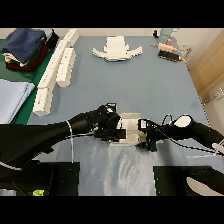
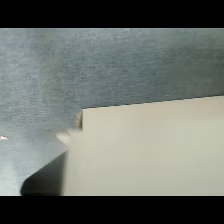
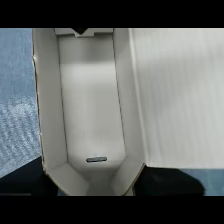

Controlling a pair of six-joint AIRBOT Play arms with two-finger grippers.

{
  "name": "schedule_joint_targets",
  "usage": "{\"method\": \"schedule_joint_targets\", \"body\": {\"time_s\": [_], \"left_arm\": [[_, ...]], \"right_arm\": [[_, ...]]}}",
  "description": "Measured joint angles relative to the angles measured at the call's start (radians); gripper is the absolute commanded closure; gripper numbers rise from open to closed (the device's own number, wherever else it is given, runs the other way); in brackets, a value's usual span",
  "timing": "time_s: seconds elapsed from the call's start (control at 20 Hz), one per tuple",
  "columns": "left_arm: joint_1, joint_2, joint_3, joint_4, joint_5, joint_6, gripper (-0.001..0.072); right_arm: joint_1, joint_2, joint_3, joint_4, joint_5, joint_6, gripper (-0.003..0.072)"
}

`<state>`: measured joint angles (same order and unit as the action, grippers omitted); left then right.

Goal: Fold the box.

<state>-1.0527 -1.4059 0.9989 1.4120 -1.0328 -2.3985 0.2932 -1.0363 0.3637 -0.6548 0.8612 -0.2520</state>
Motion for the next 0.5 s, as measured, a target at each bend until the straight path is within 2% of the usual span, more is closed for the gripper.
{"method": "schedule_joint_targets", "body": {"time_s": [0.05, 0.45, 0.5], "left_arm": [[-0.002, -0.005, 0.002, 0.008, -0.002, -0.010, 0.0698], [-0.008, -0.018, 0.005, 0.048, 0.000, -0.091, 0.0692], [-0.008, -0.018, 0.005, 0.051, 0.001, -0.093, 0.0661]], "right_arm": [[0.000, 0.000, 0.000, -0.001, 0.000, 0.000, 0.0082], [0.000, 0.000, 0.000, 0.000, 0.001, 0.000, 0.0081], [0.000, 0.000, 0.000, 0.000, 0.001, 0.000, 0.0081]]}}
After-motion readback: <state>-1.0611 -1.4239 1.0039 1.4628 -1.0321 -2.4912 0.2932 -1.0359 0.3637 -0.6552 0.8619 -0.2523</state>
